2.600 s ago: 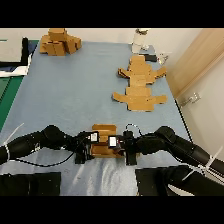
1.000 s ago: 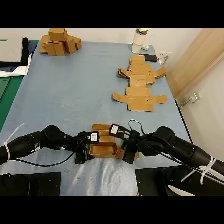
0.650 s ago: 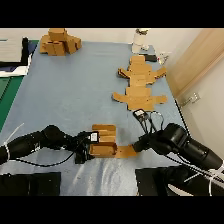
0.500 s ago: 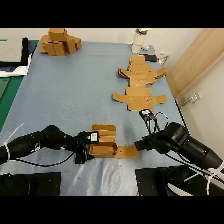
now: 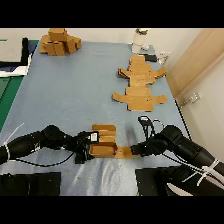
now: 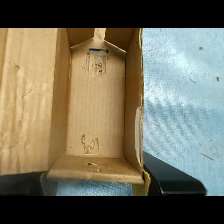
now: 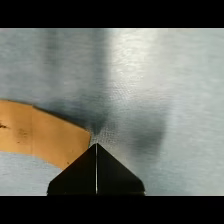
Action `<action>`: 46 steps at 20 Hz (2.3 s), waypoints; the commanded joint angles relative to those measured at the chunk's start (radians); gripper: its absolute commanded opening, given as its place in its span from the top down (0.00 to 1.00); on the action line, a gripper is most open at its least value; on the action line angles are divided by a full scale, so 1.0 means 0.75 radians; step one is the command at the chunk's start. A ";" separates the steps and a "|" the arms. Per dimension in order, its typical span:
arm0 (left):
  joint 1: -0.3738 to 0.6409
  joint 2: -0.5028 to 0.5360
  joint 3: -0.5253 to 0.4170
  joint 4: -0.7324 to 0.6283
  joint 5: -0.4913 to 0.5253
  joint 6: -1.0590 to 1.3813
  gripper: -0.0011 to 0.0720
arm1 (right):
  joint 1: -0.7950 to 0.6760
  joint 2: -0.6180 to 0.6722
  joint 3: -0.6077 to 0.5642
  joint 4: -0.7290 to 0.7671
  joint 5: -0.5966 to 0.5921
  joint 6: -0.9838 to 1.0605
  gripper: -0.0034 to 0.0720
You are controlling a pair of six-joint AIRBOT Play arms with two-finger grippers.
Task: Fold the box.
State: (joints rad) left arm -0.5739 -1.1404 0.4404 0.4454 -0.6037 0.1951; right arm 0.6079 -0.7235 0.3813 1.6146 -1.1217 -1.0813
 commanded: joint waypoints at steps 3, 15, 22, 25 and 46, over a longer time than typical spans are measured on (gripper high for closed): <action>0.001 -0.001 0.001 -0.001 0.001 -0.001 0.17 | -0.001 0.069 -0.010 0.212 0.034 -0.096 0.95; 0.001 -0.001 0.001 -0.001 0.001 -0.001 0.17 | -0.001 0.090 -0.061 0.277 0.125 -0.214 0.95; 0.001 -0.001 0.001 -0.001 0.001 -0.001 0.17 | -0.001 0.066 -0.059 0.392 0.252 -0.308 0.95; 0.001 -0.001 0.001 -0.001 0.001 -0.001 0.17 | -0.001 0.066 -0.059 0.445 0.289 -0.328 0.95; 0.001 -0.001 0.001 -0.002 0.071 -0.021 0.17 | 0.033 -0.030 0.052 0.639 0.306 -0.313 0.50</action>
State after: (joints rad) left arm -0.5743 -1.1404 0.4404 0.4442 -0.5900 0.1867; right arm 0.6163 -0.7113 0.4171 2.0872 -0.8974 -1.3174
